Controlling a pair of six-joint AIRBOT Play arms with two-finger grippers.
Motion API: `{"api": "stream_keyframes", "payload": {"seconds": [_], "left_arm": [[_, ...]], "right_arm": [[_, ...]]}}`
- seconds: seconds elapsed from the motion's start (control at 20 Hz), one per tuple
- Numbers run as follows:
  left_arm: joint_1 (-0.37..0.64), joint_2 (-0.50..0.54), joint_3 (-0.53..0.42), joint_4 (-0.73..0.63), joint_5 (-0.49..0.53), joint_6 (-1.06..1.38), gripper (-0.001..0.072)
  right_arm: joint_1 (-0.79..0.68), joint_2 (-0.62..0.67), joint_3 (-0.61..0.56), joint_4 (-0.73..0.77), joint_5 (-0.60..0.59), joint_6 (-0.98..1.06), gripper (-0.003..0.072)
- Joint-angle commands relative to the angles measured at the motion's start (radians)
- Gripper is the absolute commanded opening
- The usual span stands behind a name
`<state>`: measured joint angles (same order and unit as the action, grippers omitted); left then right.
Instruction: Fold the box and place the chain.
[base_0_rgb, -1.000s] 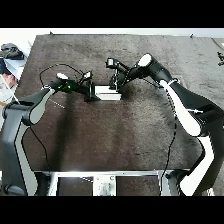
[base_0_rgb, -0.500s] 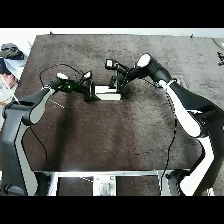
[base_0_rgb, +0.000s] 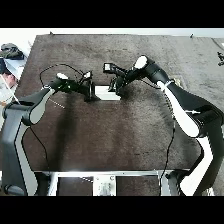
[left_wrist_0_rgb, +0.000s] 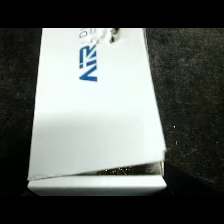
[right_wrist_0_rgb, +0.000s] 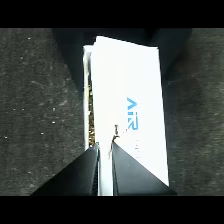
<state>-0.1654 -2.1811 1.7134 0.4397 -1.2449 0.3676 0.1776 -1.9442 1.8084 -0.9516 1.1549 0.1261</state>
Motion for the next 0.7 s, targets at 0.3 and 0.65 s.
{"api": "stream_keyframes", "payload": {"seconds": [0.3,0.65], "left_arm": [[0.000,-0.001,0.000,0.000,0.000,-0.001,0.0515],[0.000,-0.001,0.000,0.000,0.000,-0.001,0.0515]], "right_arm": [[-0.012,-0.017,-0.003,0.040,0.107,0.027,0.0326],[-0.117,-0.012,-0.002,0.348,0.101,0.046,-0.0012]]}}
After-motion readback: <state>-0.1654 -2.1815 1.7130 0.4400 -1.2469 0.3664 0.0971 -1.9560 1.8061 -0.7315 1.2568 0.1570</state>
